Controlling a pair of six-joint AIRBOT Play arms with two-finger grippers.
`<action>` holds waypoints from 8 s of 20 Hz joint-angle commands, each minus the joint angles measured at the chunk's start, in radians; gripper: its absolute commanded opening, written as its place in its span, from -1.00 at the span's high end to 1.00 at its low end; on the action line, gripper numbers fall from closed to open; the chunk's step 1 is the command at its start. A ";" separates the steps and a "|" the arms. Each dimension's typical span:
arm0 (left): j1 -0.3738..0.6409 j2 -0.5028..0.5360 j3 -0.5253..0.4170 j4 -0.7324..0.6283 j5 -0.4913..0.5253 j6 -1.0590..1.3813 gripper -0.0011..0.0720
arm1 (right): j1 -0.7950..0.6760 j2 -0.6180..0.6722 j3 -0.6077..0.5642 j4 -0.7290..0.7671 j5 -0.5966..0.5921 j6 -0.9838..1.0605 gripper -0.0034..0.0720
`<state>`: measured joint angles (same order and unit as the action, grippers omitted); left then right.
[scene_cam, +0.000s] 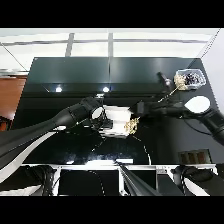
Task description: Fold the box and place the chain.
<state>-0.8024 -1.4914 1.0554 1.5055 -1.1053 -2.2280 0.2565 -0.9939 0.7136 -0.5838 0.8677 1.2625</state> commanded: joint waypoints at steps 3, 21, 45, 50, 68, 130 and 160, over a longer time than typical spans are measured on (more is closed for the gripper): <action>0.000 0.000 0.001 0.001 0.002 0.001 0.88 | -0.293 0.006 0.000 -0.294 -0.048 0.048 -0.02; 0.000 0.000 0.001 0.001 0.002 0.000 0.88 | -0.454 -0.565 0.336 -0.549 -0.309 0.409 -0.97; 0.000 0.000 0.001 0.001 0.002 0.001 0.88 | -0.446 0.135 0.436 -0.462 -0.048 0.153 0.86; 0.000 0.000 0.001 0.001 0.001 0.001 0.88 | -0.446 0.197 0.537 -0.270 0.033 0.050 0.86; 0.000 0.000 0.001 0.001 0.004 0.001 0.88 | -0.123 0.191 0.207 -0.064 0.295 -0.067 0.86; 0.000 0.000 0.001 0.001 0.004 0.001 0.88 | -0.190 -0.010 0.147 -0.185 0.451 -0.249 -0.31; 0.000 0.000 0.001 0.001 0.003 0.001 0.88 | 0.155 -0.216 -0.229 -0.019 -0.269 -1.427 -0.66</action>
<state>-0.8024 -1.4914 1.0554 1.5063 -1.1027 -2.2276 0.4107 -1.1957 0.4858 -0.6102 0.5873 -0.1612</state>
